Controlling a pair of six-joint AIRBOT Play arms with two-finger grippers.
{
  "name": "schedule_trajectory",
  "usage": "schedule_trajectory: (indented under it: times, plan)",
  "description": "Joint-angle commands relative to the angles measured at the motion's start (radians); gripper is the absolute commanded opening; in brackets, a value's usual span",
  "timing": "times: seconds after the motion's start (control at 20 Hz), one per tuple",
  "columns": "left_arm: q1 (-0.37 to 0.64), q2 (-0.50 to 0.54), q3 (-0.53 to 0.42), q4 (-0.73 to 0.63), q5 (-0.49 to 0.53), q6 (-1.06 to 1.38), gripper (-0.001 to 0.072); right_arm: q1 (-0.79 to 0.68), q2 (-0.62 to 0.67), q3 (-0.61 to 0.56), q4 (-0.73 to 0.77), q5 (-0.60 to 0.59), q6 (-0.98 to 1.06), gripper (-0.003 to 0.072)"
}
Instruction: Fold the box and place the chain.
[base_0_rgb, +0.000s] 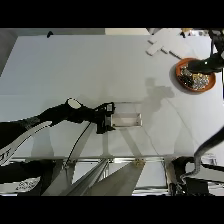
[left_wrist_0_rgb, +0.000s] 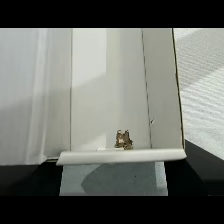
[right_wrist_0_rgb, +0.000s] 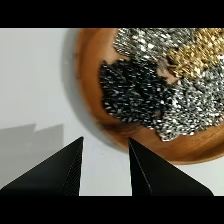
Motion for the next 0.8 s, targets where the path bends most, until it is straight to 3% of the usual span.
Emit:
schedule_trajectory:
  times: [0.0, 0.1, 0.25, 0.5, 0.75]
  plan:
    - [0.0, 0.001, 0.0, 0.0, 0.0, 0.0, 0.0134, -0.054, -0.103, 0.024, 0.003, -0.007, -0.002, 0.0298]
    - [0.0, 0.001, 0.0, 0.0, 0.0, 0.0, 0.0134, -0.054, -0.132, 0.024, 0.008, -0.025, 0.01, 0.0351]
    - [0.0, 0.001, 0.0, 0.0, 0.0, 0.0, 0.0134, -0.054, -0.158, 0.024, 0.029, -0.07, 0.025, 0.0349]
    - [0.0, 0.001, 0.0, 0.0, 0.0, 0.0, 0.0134, -0.054, -0.191, 0.024, 0.083, -0.108, 0.051, 0.0335]
    - [0.0, 0.001, 0.0, 0.0, 0.0, 0.0, 0.0134, -0.054, -0.208, 0.024, 0.079, -0.131, 0.058, 0.0266]
